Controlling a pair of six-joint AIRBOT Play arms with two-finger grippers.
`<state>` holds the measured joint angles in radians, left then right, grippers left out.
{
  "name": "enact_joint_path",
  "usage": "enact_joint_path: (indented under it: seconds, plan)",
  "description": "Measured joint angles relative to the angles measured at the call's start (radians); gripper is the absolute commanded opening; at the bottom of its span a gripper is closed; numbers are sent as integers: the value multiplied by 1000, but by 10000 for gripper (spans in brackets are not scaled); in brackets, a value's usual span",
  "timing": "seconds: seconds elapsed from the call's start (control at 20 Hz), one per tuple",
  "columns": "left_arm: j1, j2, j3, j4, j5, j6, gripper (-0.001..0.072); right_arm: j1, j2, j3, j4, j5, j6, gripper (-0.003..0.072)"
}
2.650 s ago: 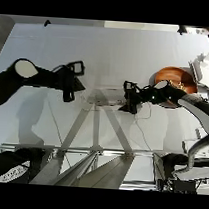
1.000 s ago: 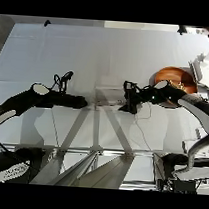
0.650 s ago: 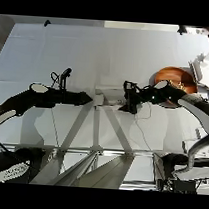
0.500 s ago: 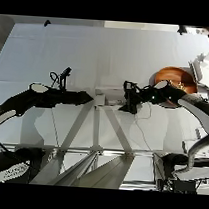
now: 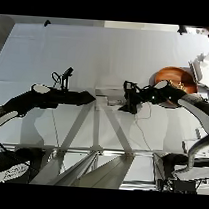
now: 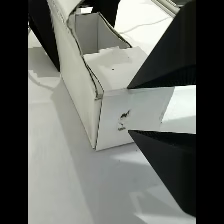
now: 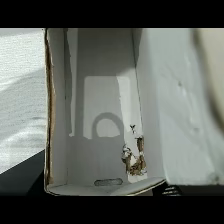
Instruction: Fold the box and place the chain.
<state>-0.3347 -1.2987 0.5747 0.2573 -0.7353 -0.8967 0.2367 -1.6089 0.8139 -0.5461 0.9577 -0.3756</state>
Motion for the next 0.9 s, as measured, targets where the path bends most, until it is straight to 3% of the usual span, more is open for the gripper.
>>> enact_joint_path:
  seconds: [0.1, 0.25, 0.9]
  plan:
    - [-5, 0, 0, -1, 5, 1, 299, 0, 0, 0, 0, 0, 0, 403]
    - [-8, 0, 0, -2, 5, 3, 455, 0, 0, 0, 0, 0, 0, 403]
    - [-40, 0, 14, -11, 41, 5, 453, 0, 0, 0, 0, 0, 0, 403]
